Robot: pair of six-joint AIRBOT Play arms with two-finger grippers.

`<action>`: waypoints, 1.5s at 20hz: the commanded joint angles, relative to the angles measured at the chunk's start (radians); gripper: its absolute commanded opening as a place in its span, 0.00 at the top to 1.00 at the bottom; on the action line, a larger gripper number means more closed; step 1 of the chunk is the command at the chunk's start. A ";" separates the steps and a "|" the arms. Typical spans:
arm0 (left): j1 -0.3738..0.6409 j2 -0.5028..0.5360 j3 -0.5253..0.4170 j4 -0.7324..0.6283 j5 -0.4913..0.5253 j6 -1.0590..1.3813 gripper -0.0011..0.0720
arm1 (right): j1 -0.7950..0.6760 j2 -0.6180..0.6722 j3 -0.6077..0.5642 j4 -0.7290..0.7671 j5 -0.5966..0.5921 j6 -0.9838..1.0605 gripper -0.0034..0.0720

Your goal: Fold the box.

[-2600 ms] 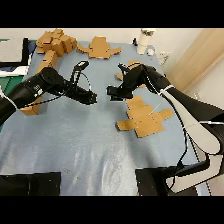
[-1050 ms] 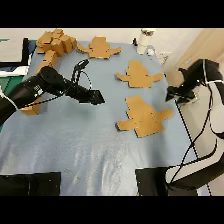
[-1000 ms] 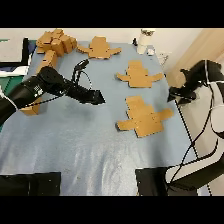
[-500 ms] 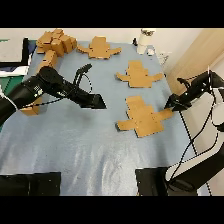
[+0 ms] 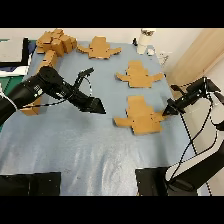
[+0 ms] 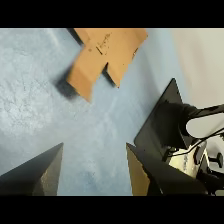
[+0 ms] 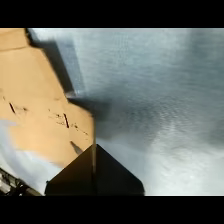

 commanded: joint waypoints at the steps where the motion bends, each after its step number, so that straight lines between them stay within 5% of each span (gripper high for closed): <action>1: 0.006 0.000 0.001 0.002 -0.038 0.020 0.17 | 0.028 0.000 -0.009 0.154 -0.032 -0.003 0.95; 6: 0.104 0.000 0.000 0.002 -0.055 0.071 0.17 | 0.201 0.057 -0.071 0.470 -0.006 -0.012 0.95; 15: 0.298 -0.049 -0.053 0.002 -0.059 0.152 0.17 | 0.602 0.563 -0.725 0.499 0.573 -0.040 0.95; 21: 0.325 -0.151 -0.054 0.022 -0.057 0.183 0.17 | 0.703 0.678 -0.879 0.475 0.766 -0.146 0.95; 30: 0.323 -0.227 -0.056 0.027 -0.050 0.205 0.17 | 0.829 0.767 -0.896 0.458 0.828 -0.185 0.95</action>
